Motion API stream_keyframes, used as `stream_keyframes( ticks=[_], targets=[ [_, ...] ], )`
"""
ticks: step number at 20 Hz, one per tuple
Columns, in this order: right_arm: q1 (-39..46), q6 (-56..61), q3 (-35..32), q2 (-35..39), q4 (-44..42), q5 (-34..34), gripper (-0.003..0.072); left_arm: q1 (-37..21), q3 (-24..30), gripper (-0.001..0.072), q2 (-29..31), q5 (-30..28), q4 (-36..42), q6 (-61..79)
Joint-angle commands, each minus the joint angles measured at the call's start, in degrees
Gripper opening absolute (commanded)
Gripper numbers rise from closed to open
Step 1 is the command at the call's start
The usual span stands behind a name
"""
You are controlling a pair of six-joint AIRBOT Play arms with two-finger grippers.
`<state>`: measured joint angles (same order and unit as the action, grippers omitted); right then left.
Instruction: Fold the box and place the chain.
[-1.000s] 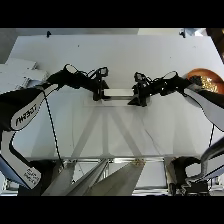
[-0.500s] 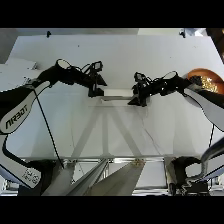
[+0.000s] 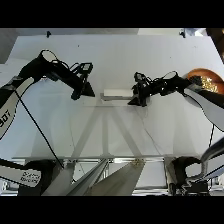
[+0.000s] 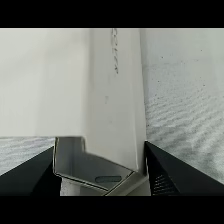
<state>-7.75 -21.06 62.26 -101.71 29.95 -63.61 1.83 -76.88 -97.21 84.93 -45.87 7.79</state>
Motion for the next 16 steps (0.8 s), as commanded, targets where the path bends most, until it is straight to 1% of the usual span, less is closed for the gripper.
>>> stream_keyframes(
  ticks=[1,4,5,7,10,16],
  targets=[
    [-0.02,0.02,0.07,0.0,0.0,-0.02,0.0425,3.02,0.0,0.0011,0.5,7.23,-0.81,-0.81],
    [-0.02,0.02,0.07,0.0,0.0,-0.02,0.0425,6.95,0.0,0.0011,0.5,3.3,2.8,-0.74],
    [-0.02,0.02,0.07,0.0,-0.02,-0.02,0.0425,7.96,0.0,0.0011,0.5,0.87,3.78,-0.74],
    [-0.02,0.02,0.07,0.0,0.0,-0.02,0.0425,9.49,0.0,0.0011,0.5,-6.56,5.14,-0.74],
    [-0.02,0.02,0.07,0.0,0.0,-0.02,0.0425,10.12,0.0,0.0011,0.48,-16.46,5.55,-0.74],
    [-0.02,0.02,0.07,0.0,-0.02,-0.02,0.0425,9.88,0.0,0.0011,0.44,-29.44,5.64,-0.85]
  ],
)
